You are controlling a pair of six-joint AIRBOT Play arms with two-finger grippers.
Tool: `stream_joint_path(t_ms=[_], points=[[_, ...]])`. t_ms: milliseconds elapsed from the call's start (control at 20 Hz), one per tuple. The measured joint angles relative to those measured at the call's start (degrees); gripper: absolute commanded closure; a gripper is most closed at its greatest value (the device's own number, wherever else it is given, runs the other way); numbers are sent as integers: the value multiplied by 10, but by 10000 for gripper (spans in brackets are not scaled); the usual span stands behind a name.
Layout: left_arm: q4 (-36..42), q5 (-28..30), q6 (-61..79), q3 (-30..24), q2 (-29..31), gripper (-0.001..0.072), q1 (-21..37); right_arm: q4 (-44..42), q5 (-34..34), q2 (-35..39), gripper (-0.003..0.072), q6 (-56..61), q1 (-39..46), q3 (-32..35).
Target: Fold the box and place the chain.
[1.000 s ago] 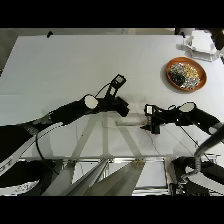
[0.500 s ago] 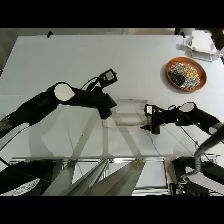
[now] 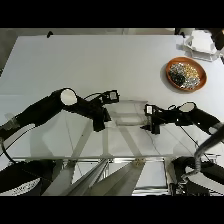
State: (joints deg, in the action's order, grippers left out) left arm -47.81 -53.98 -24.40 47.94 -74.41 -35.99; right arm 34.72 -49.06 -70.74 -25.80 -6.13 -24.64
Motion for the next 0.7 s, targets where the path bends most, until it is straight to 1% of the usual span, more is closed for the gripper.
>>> stream_joint_path(t_ms=[150, 200, 250, 300, 350, 600, 650, 700], points=[[-2, 30, 30, -19, -21, 692, 0, 0, 0, 0, 281, 0, 0, 0], [-2, 41, 41, -23, -28, 671, 0, 0, 0, 0, 281, 0, 0, 0], [-2, 54, 54, -26, -34, 591, 1, 0, 0, 0, 281, 0, 0, 0], [-2, 65, 65, -28, -40, 490, 1, 0, 0, 0, 281, 0, 0, 0], [-2, 76, 79, -30, -46, 476, 1, 0, 0, 0, 281, 0, 0, 0], [-2, 113, 126, -34, -63, 475, 2, 0, 0, 0, 281, 0, 0, 0], [-2, 119, 131, -34, -65, 465, 2, 0, 0, 0, 281, 0, 0, 0], [-2, 124, 134, -34, -66, 388, 2, 0, 0, 0, 281, 0, 0, 0]])
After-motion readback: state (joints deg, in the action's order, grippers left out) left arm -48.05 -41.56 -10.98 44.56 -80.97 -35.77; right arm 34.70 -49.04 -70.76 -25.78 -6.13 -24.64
